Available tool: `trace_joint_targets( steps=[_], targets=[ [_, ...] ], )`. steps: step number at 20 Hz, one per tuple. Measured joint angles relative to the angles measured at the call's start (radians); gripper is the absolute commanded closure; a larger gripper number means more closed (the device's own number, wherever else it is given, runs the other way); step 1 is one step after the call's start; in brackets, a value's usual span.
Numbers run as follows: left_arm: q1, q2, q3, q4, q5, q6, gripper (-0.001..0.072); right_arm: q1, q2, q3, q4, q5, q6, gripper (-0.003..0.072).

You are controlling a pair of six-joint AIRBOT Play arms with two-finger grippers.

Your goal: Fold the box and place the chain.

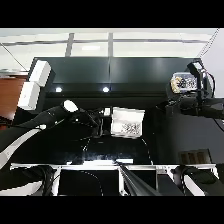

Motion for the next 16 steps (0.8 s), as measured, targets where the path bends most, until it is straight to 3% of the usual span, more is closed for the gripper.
trace_joint_targets(
  steps=[6,16],
  targets=[
    [-0.002,0.0,0.003,-0.027,-0.018,0.0,0.0006,0.0,0.0,0.0,0.0,0.006,0.0,0.0234],
    [-0.012,0.0,0.016,0.059,-0.039,-0.051,0.0005,0.0,0.0,0.0,0.0,0.025,0.0,0.0234]
  ],
)
